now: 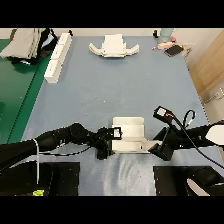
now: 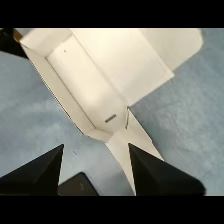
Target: Fold the box.
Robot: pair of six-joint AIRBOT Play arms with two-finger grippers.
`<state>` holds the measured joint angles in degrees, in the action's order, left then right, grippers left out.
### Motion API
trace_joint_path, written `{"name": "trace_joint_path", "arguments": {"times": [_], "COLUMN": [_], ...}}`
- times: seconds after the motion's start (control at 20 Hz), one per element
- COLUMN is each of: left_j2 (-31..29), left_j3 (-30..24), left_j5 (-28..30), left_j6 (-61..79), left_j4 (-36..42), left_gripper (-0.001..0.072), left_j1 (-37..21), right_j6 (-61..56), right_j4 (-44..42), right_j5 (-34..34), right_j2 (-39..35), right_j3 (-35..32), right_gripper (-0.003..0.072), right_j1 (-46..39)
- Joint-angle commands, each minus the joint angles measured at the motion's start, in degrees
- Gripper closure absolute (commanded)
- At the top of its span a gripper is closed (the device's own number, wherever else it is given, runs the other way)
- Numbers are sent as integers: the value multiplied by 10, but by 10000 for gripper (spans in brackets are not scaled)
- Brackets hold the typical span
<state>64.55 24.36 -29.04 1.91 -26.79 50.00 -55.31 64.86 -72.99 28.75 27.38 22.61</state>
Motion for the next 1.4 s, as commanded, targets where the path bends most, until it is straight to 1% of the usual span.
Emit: {"name": "trace_joint_path", "arguments": {"times": [0.0,0.1,0.15,0.25,0.35,0.4,0.45,0.5,0.55,0.65,0.7,0.8,0.85,0.95,1.05,1.1,1.35], "left_j2": [0,0,0,0,0,0,0,0,0,0,0,0,0,0,0,0,0], "left_j3": [0,0,0,0,0,0,0,0,0,0,0,0,0,0,0,0,0], "left_j5": [0,0,0,0,0,0,0,0,0,0,0,0,0,0,0,0,0], "left_j6": [0,0,0,0,0,0,0,0,0,0,0,0,0,0,0,0,0], "left_j4": [0,0,0,0,0,0,0,0,0,0,0,0,0,0,0,0,0], "left_gripper": [187,188,188,188,188,188,188,188,188,188,188,188,188,188,188,188,188], "left_j1": [0,0,0,0,0,0,0,0,0,0,0,0,0,0,0,0,0], "right_j6": [55,94,118,153,155,155,155,155,155,155,155,156,156,164,174,182,205], "right_j4": [101,130,141,146,140,136,133,124,123,119,116,105,96,85,83,81,50], "right_j5": [-18,12,47,116,153,158,161,161,162,167,171,181,182,184,197,205,221], "right_j2": [-4,11,17,26,40,46,49,49,49,49,49,49,49,49,49,49,59], "right_j3": [-26,-40,-46,-57,-61,-61,-61,-61,-61,-62,-63,-67,-69,-74,-78,-79,-82], "right_gripper": [59,59,60,59,66,76,115,127,170,187,258,316,357,406,414,473,473], "right_j1": [6,30,48,76,100,109,117,123,129,137,137,137,137,137,137,137,142]}}
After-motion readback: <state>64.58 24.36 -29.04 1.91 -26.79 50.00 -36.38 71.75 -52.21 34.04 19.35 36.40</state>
